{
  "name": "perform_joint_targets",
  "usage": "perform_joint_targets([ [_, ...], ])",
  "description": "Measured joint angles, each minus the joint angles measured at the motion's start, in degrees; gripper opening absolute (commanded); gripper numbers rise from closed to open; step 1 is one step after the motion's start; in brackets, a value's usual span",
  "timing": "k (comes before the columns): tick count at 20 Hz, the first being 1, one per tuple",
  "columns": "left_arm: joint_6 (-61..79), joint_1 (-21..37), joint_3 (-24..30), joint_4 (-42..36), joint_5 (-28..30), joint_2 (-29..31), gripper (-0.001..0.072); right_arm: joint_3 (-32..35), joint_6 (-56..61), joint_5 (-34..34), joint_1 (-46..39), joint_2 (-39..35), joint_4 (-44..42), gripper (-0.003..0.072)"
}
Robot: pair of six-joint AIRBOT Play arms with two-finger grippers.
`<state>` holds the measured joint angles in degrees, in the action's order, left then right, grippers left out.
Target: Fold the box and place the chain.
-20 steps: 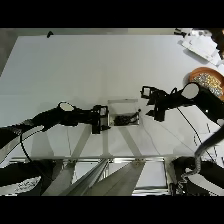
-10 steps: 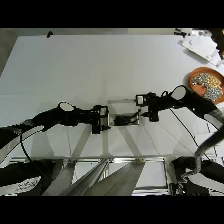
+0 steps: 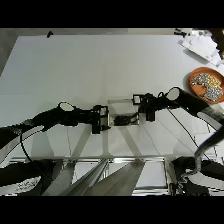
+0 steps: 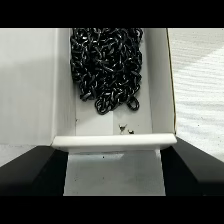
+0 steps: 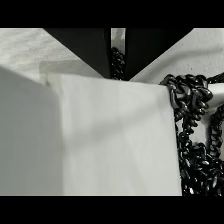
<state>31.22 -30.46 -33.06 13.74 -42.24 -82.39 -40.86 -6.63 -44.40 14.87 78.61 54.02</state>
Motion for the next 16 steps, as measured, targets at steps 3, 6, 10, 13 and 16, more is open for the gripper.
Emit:
perform_joint_targets([
  [3, 0.02, 0.00, 0.00, 0.00, 0.00, 0.00, 0.0456, 0.00, 1.01, -0.02, 0.00, 0.11, 0.63, 0.0018],
  [6, 0.02, 0.00, 0.00, 0.02, 0.00, 0.00, 0.0456, 0.04, 2.84, 0.13, 0.04, -0.17, 1.36, 0.0018],
  [10, 0.02, 0.00, 0.00, 0.00, 0.00, 0.00, 0.0456, 0.07, 5.46, 0.31, 0.00, -3.91, 4.09, 0.0018],
  [13, 0.02, 0.00, 0.00, 0.02, 0.00, 0.00, 0.0456, 0.09, 8.33, 0.39, 0.00, -9.25, 5.90, 0.0018],
  [16, 0.02, 0.00, 0.00, 0.02, 0.00, 0.00, 0.0456, 0.09, 11.63, 0.17, 0.00, -16.74, 6.64, 0.0018],
])
